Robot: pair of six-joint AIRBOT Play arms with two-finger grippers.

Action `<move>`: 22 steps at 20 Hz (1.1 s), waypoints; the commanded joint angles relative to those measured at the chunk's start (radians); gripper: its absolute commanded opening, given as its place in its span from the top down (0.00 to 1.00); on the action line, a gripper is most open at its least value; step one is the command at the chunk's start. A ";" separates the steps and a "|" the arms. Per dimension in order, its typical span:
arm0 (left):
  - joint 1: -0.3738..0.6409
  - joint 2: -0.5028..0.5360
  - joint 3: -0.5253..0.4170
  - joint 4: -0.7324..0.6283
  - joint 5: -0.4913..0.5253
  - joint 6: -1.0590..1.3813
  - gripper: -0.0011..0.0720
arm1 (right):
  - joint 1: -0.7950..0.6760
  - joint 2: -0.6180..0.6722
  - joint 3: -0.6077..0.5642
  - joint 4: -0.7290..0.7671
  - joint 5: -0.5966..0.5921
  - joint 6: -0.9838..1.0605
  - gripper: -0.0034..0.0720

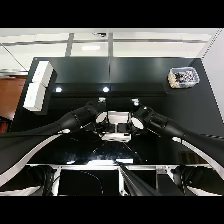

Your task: Fold the box and place the chain.

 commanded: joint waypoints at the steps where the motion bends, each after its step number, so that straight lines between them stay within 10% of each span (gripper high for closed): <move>1: 0.000 0.000 0.000 0.001 -0.001 0.000 0.94 | 0.001 -0.002 0.006 0.000 0.008 0.015 0.71; 11: 0.000 0.000 0.000 0.001 -0.001 0.000 0.94 | 0.011 -0.002 0.006 0.003 0.019 0.011 0.89; 13: 0.000 0.000 0.000 0.001 -0.001 0.000 0.94 | 0.011 -0.002 0.006 0.003 0.023 0.011 0.61; 22: 0.000 0.000 0.000 0.001 -0.002 0.000 0.94 | 0.018 -0.002 0.005 -0.005 0.053 0.012 0.61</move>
